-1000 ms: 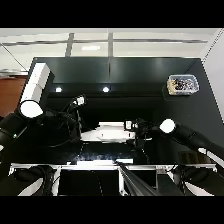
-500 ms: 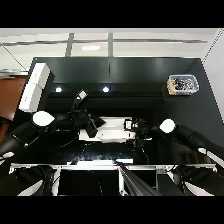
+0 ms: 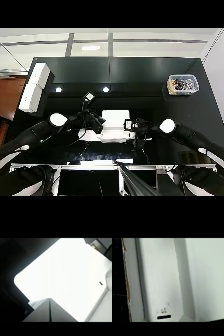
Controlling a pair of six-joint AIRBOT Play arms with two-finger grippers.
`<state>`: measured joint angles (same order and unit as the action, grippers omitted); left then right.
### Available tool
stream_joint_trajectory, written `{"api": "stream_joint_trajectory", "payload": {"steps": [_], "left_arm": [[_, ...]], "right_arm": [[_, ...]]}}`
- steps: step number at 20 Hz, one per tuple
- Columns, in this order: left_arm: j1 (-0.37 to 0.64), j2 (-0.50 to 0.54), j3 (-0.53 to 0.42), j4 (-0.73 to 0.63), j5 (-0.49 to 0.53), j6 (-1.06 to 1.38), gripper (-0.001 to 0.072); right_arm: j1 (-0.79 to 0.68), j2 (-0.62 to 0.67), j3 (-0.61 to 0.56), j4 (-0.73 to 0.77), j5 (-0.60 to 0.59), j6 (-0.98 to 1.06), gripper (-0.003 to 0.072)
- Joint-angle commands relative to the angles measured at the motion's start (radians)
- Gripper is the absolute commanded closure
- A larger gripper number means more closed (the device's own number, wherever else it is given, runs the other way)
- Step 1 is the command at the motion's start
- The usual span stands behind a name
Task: Fold the box and place the chain.
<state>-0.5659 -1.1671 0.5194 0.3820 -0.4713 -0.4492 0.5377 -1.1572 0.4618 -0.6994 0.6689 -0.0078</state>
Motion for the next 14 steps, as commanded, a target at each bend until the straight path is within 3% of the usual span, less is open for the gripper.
{"api": "stream_joint_trajectory", "payload": {"steps": [1, 4, 6, 7, 9, 10, 11, 14], "left_arm": [[0.008, -0.012, 0.009, 0.005, -0.01, 0.0, 0.0681], [0.056, 0.06, 0.013, 0.046, -0.018, 0.0, 0.068], [0.124, 0.129, 0.013, 0.15, -0.11, -0.015, 0.0676], [0.171, 0.163, 0.013, 0.206, -0.18, -0.029, 0.0633], [0.28, 0.227, 0.012, 0.296, -0.329, -0.057, 0.0315], [0.333, 0.247, 0.012, 0.316, -0.402, -0.056, 0.0054], [0.37, 0.257, 0.012, 0.319, -0.468, -0.043, 0.0011], [0.395, 0.258, -0.008, 0.323, -0.617, 0.169, 0.0009]], "right_arm": [[0.0, -0.001, 0.0, 0.0, 0.001, 0.003, 0.0149], [0.0, -0.001, 0.0, 0.0, 0.003, 0.016, 0.015], [0.0, -0.001, 0.0, 0.0, 0.005, 0.016, 0.0149], [0.0, -0.001, 0.0, 0.0, 0.005, 0.016, 0.0149], [0.0, -0.001, 0.0, 0.0, 0.004, 0.016, 0.0149], [0.0, -0.001, 0.0, 0.0, 0.004, 0.016, 0.0149], [0.0, -0.001, 0.0, 0.0, 0.004, 0.016, 0.0149], [0.0, -0.001, 0.0, 0.0, 0.004, 0.016, 0.0149]]}}
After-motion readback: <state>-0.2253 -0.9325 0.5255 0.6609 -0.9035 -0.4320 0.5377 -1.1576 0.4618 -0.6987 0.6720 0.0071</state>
